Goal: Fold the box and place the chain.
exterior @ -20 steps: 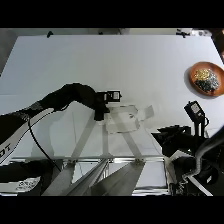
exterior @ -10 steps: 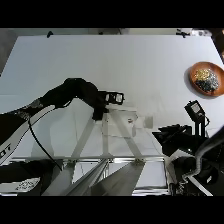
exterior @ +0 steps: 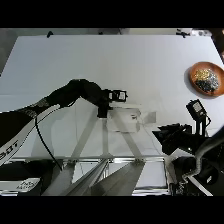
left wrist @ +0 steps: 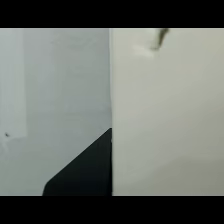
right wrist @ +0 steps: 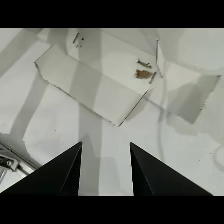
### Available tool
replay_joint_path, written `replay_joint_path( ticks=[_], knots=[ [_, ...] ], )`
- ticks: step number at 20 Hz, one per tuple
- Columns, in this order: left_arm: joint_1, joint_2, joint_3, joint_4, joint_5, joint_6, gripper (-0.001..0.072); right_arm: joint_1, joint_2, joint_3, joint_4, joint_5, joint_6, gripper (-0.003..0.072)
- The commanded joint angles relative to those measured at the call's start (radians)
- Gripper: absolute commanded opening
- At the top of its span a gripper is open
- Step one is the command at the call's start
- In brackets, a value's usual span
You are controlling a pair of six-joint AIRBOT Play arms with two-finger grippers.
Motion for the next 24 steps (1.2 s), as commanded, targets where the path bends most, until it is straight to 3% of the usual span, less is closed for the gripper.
replay_joint_path(
  ticks=[1,24],
  knots=[
    [0.000,-0.005,0.001,-0.027,-0.047,0.000,0.0005,0.000,0.000,0.001,-0.001,-0.002,0.003,0.0340],
    [0.003,-0.052,0.001,-0.046,-0.036,-0.026,0.0012,0.000,0.000,0.000,-0.017,0.002,0.003,0.0340]
  ],
)
